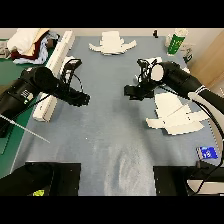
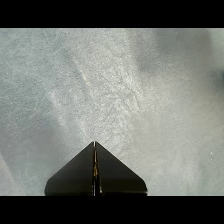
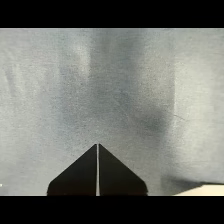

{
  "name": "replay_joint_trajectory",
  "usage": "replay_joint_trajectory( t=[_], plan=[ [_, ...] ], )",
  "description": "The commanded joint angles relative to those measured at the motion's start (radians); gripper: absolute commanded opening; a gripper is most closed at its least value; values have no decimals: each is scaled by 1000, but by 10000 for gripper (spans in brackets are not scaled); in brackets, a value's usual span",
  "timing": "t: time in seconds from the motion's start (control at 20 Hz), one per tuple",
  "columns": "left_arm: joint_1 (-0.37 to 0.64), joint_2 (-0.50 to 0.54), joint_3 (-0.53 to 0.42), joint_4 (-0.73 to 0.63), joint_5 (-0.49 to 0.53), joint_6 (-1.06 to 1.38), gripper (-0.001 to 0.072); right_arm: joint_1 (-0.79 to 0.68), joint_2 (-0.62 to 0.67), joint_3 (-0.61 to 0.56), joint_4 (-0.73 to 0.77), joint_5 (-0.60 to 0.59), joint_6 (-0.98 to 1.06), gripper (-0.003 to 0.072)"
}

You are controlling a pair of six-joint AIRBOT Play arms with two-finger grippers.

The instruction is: Fold the box.

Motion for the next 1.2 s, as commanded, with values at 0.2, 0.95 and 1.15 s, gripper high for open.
replay_joint_trajectory(
  t=[0.2, 0.95, 1.15],
  plan=[
    [0, 0, 0, 0, 0, 0, 14, 0, 0, 1, 0, 0, 0, 25],
    [0, 0, 0, -8, 28, 0, 15, -97, 9, 121, -84, 285, 135, 1],
    [0, -1, 0, -40, 132, 0, 15, -407, 9, 224, -452, 717, 29, 303]
  ],
)
